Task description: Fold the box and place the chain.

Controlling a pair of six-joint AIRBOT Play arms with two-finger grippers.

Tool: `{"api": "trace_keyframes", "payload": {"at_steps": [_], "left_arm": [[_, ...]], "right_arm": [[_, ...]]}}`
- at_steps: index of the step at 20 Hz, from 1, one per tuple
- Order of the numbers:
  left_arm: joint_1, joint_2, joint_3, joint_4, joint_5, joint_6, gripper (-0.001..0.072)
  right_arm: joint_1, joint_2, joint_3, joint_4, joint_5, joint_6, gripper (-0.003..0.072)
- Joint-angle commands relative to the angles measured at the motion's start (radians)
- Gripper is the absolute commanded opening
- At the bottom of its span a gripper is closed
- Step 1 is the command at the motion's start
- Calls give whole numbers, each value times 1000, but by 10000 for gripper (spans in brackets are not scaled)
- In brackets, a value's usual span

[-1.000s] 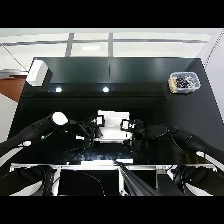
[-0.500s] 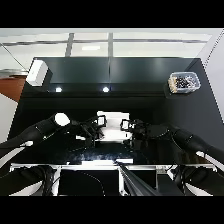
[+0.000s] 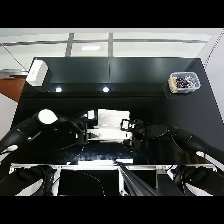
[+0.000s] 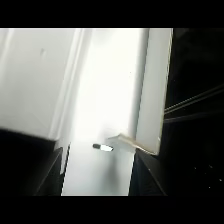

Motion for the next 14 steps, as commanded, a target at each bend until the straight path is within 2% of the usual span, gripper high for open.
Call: {"api": "trace_keyframes", "payload": {"at_steps": [1, 4, 6, 10, 14], "left_arm": [[127, 109, 1, 43, -97, -123, 534], [244, 166, 1, 47, -126, -177, 533], [286, 167, -2, 43, -130, -185, 499], [275, 149, -3, 52, -145, -141, 511], [194, 93, -3, 52, -145, -10, 509]], "right_arm": [[0, 0, 0, -1, -1, -2, 355], [0, 0, 0, -1, -1, -2, 354], [0, 0, 0, -1, -1, -2, 354], [0, 0, 0, -1, -1, -2, 354], [0, 0, 0, -1, -1, -2, 354]]}}
